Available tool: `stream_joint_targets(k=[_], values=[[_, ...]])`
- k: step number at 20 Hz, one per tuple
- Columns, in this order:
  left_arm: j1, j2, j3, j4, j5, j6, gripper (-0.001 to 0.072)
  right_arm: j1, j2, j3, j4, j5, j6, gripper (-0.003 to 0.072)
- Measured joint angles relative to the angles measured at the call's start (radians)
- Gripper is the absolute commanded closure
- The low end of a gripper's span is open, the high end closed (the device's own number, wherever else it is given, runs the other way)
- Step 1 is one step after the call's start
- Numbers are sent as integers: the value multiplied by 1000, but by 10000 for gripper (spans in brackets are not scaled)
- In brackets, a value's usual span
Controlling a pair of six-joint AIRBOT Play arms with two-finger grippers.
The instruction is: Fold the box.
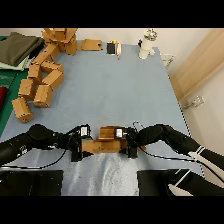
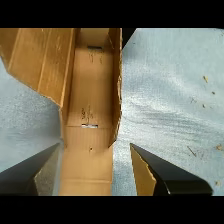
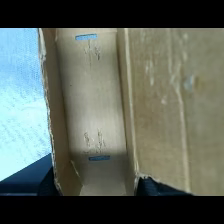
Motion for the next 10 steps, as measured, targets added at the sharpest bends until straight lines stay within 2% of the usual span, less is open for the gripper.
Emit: stream_joint_targets(k=[7, 8, 9, 10], values=[[-48, -65, -1, -64, 58, 10, 13, 0, 0, 0, 0, 0, 0, 180], [-52, -71, -1, -69, 64, 10, 34, 0, 0, 0, 0, 0, 0, 180], [-54, -76, -1, -78, 71, 9, 203, 0, 0, 0, 0, 0, 0, 180], [-55, -80, -1, -84, 76, 9, 248, 0, 0, 0, 0, 0, 0, 180]])
